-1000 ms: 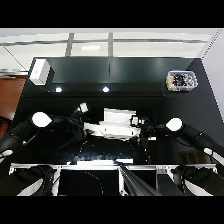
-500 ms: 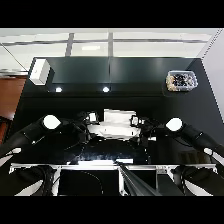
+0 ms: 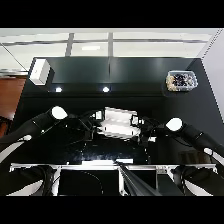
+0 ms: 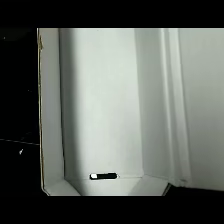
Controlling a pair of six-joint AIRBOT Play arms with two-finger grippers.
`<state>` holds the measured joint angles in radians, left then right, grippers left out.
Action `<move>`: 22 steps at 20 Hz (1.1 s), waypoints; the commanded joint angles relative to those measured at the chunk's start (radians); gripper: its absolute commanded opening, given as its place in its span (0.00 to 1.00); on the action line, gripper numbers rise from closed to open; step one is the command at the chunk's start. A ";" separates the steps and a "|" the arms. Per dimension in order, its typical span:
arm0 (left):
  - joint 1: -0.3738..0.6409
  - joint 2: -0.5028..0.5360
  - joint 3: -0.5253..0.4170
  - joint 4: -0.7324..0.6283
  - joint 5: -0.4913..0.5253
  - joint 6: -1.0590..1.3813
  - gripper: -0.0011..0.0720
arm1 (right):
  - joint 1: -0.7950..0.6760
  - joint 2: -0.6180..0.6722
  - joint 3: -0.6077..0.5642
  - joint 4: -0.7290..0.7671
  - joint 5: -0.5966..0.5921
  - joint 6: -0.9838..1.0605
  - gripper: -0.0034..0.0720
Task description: Fold the box and place the chain.
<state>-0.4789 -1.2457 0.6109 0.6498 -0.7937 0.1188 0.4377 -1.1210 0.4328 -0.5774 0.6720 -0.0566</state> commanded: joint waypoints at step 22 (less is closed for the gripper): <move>0.012 -0.005 0.016 0.020 -0.050 -0.035 0.73 | 0.001 0.001 0.001 0.000 0.001 0.000 0.66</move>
